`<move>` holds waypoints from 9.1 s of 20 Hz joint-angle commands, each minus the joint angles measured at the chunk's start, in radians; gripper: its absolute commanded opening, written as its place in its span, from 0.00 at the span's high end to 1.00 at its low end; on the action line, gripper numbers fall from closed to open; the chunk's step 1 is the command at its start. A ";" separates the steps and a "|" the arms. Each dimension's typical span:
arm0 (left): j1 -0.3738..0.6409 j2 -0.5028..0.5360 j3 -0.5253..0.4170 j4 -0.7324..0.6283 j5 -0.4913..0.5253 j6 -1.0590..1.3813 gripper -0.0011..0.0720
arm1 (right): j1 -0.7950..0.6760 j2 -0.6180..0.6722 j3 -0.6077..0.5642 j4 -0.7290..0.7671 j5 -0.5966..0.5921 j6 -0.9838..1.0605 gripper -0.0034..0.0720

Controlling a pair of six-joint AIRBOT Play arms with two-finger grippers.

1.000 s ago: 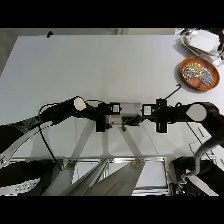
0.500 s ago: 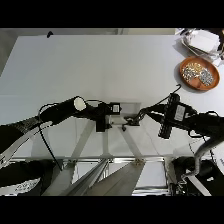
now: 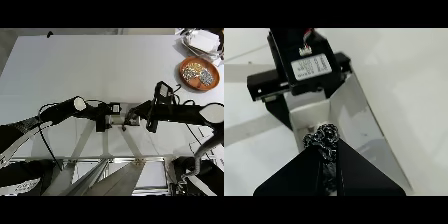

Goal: Fold the box and place the chain.

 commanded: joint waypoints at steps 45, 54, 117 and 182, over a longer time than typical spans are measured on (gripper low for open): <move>0.000 0.000 0.001 0.000 0.000 0.000 0.70 | -0.188 -0.679 0.349 -0.946 0.002 1.237 0.55; 0.000 0.000 0.001 0.000 0.000 0.000 0.70 | -0.188 -0.550 0.349 -0.946 0.032 1.192 0.93; 0.000 0.001 0.001 0.000 0.000 0.000 0.70 | 0.494 -0.121 0.012 -0.704 -0.059 1.209 0.68; 0.000 0.001 0.000 -0.003 -0.008 0.000 0.70 | 0.709 -0.318 -0.097 -1.100 -0.459 2.122 0.72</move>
